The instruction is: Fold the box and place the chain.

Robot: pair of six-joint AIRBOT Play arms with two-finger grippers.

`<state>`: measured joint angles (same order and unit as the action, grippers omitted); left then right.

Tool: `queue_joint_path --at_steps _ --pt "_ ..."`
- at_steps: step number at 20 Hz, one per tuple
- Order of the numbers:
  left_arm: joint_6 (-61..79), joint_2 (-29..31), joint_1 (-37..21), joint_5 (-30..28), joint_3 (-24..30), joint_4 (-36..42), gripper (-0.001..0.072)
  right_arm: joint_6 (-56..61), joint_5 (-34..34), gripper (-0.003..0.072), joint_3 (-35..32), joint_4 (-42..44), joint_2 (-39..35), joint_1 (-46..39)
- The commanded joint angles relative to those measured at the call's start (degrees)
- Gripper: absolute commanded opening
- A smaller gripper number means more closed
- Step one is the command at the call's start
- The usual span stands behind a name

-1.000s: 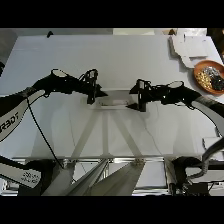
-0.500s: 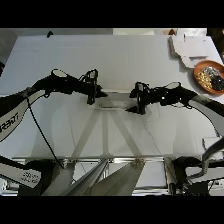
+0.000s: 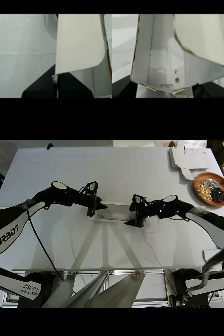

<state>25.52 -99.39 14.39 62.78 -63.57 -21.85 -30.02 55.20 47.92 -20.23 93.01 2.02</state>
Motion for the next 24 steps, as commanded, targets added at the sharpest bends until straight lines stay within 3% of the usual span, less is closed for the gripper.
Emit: queue_joint_path --at_steps 1,24 --pt "-0.02 0.0 -0.02 0.02 0.0 0.0 0.0013 1.36 -0.85 0.0696 0.07 0.44 0.04 0.17" --pt "0.0 0.0 -0.02 0.02 0.0 -0.02 0.0013 3.65 -3.3 0.0696 0.28 -1.14 0.09 1.84"
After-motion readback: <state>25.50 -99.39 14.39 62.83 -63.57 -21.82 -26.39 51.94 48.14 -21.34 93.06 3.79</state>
